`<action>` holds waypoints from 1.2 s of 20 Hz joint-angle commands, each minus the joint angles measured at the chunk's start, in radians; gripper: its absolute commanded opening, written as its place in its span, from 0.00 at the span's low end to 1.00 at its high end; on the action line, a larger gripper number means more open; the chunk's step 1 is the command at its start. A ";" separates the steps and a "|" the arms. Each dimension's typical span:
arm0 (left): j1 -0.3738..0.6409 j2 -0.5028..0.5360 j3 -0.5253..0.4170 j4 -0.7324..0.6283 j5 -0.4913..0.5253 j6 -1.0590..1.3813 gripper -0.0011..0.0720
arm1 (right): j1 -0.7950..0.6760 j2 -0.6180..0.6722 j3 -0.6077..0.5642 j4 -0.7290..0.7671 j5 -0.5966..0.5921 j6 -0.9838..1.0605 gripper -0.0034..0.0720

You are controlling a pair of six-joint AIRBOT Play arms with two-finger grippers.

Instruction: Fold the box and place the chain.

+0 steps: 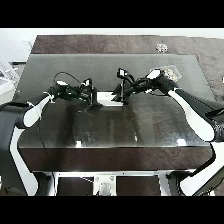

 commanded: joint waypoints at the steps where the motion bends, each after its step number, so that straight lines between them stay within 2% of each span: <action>1: 0.000 0.001 0.000 -0.004 0.006 -0.004 0.65 | -0.003 0.000 -0.006 0.053 0.013 -0.006 0.54; 4: 0.000 0.001 0.000 -0.003 0.006 -0.004 0.65 | -0.003 0.000 -0.006 0.111 0.018 -0.037 0.54; 5: 0.000 0.001 0.000 -0.004 0.006 -0.004 0.65 | -0.003 0.000 -0.006 0.130 0.021 -0.044 0.47; 7: 0.000 0.001 0.000 -0.004 0.006 -0.004 0.65 | -0.003 0.000 -0.006 0.138 0.029 -0.056 0.18; 8: 0.000 0.001 0.000 -0.003 0.006 -0.004 0.65 | -0.003 0.000 -0.006 0.138 0.029 -0.055 0.08; 19: 0.000 0.001 0.000 -0.004 0.006 -0.004 0.65 | -0.015 -0.001 -0.015 0.138 0.035 -0.052 0.05; 24: -0.001 0.001 0.000 -0.004 0.006 -0.004 0.65 | -0.017 -0.001 -0.067 0.137 0.018 -0.046 0.05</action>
